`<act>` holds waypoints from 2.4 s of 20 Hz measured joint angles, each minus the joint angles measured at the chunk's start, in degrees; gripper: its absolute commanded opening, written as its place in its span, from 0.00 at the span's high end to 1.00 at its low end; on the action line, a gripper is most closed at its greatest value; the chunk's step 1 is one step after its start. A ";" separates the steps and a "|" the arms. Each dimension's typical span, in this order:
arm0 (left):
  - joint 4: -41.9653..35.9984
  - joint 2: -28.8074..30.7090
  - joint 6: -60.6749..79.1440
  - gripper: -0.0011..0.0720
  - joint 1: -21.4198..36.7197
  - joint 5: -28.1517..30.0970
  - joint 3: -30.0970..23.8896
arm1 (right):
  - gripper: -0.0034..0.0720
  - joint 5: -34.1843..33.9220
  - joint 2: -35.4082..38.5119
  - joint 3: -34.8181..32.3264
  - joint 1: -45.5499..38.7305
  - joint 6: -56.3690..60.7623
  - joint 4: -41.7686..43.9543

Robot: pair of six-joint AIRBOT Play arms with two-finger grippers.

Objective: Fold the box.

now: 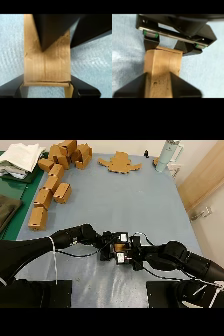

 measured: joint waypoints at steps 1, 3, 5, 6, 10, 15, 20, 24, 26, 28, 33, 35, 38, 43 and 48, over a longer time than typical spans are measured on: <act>0.00 0.00 0.00 0.28 0.00 0.00 0.00 | 0.58 0.00 0.00 0.02 0.02 -0.02 -0.17; 0.00 0.00 -0.02 0.28 0.00 0.00 0.00 | 0.66 -0.22 0.04 0.02 0.04 -0.02 -0.22; 0.00 0.00 -0.04 0.28 0.00 0.00 0.00 | 0.66 -0.35 0.39 0.02 0.07 -0.02 -0.22; -0.02 0.00 -0.04 0.28 0.00 0.00 0.00 | 0.66 -0.50 0.72 0.02 0.07 -0.02 -0.22; -0.02 0.00 -0.07 0.28 0.00 0.15 0.00 | 0.68 -1.11 2.71 0.02 0.09 -0.02 -0.31; -0.04 0.00 -0.09 0.28 0.00 0.17 0.00 | 0.79 -1.55 4.20 0.02 0.09 0.74 -0.35; -0.02 0.00 -0.09 0.28 0.02 0.13 0.00 | 0.79 -1.55 4.66 0.02 0.09 1.27 -0.39; 0.00 0.00 -0.04 0.28 0.00 0.07 0.00 | 0.79 -1.68 5.42 0.02 0.07 1.36 -0.44; 0.00 0.00 0.00 0.28 0.00 0.00 0.00 | 0.79 -2.03 5.84 0.04 0.07 1.44 -0.46; 0.00 0.00 0.02 0.28 0.00 -0.09 0.00 | 0.79 -2.38 6.23 0.04 0.04 1.46 -0.50; 0.00 0.00 0.02 0.28 0.00 -0.11 0.00 | 0.84 -2.60 7.41 0.04 0.04 1.46 -0.50; 0.00 0.00 0.00 0.28 0.00 -0.09 0.00 | 0.84 -2.60 7.76 0.04 0.02 1.49 -0.50; 0.00 0.00 0.00 0.28 0.00 -0.07 0.00 | 0.84 -2.54 8.00 0.04 0.00 1.49 -0.50; 0.00 0.00 -0.02 0.28 0.00 -0.04 0.00 | 0.91 -1.49 8.09 0.04 0.02 1.49 -1.29; -0.02 0.00 -0.02 0.28 0.00 -0.02 0.00 | 0.91 -0.83 8.09 0.04 0.02 2.14 -2.54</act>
